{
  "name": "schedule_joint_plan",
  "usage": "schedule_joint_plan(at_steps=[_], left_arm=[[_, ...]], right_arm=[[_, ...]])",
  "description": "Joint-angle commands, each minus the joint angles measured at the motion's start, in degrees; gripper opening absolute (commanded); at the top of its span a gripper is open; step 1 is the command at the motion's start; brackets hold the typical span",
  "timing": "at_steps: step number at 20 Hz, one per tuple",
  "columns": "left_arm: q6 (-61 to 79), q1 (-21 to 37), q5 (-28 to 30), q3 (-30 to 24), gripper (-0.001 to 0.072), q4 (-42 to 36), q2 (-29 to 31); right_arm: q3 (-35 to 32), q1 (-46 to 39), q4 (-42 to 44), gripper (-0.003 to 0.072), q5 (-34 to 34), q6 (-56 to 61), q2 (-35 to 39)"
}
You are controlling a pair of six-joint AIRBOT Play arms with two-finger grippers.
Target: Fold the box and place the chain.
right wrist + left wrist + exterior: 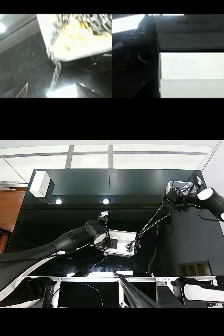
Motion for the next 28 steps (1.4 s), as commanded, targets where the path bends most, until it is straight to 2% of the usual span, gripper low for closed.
schedule_joint_plan(at_steps=[1,2,3,4,5,6,7,10,13,17,22,25,28], left_arm=[[0.0,0.0,0.0,0.0,0.0032,0.0,0.0],[0.0,0.0,0.0,0.0,0.0032,0.0,0.0],[0.0,0.0,0.0,0.0,0.0033,0.0,0.0],[0.0,0.0,0.0,0.0,0.0032,0.0,0.0],[0.0,0.0,0.0,0.0,0.0032,0.0,0.0],[0.0,0.0,0.0,0.0,0.0033,0.0,0.0],[0.0,0.0,0.0,0.0,0.0032,0.0,0.0],[0.0,0.0,0.0,0.0,0.0032,0.0,0.0],[0.0,0.0,0.0,0.0,0.0033,0.0,0.0],[0.0,0.0,0.0,0.0,0.0033,0.0,0.0],[0.0,0.0,0.0,0.0,0.0032,0.0,0.0],[0.0,0.0,0.0,0.0,0.0033,0.0,0.0],[0.0,0.0,0.0,0.0,0.0033,0.0,0.0]], right_arm=[[5.7,-0.1,2.0,0.0643,0.0,3.0,-7.9],[6.4,0.0,2.0,0.0641,0.0,3.0,-8.7],[6.9,0.0,1.9,0.0522,-0.1,3.0,-9.2],[7.1,0.0,2.0,0.0469,-0.7,3.0,-9.3],[7.2,0.0,2.0,0.0366,-1.1,3.0,-9.3],[7.4,0.0,2.0,0.0175,-0.6,2.7,-9.2],[7.5,0.0,2.0,0.0046,0.5,2.4,-9.2],[8.2,-0.3,1.8,0.0048,6.1,0.0,-8.1],[8.2,-2.0,1.7,0.0047,12.2,-6.2,-3.1],[8.1,-4.7,0.5,0.0047,19.4,-11.2,10.0],[7.1,-4.0,-0.8,0.0046,26.9,-12.7,28.6],[3.2,-2.9,-0.5,0.0046,31.3,-12.7,37.9],[-3.4,-2.4,4.1,0.0046,33.4,-12.5,45.9]])
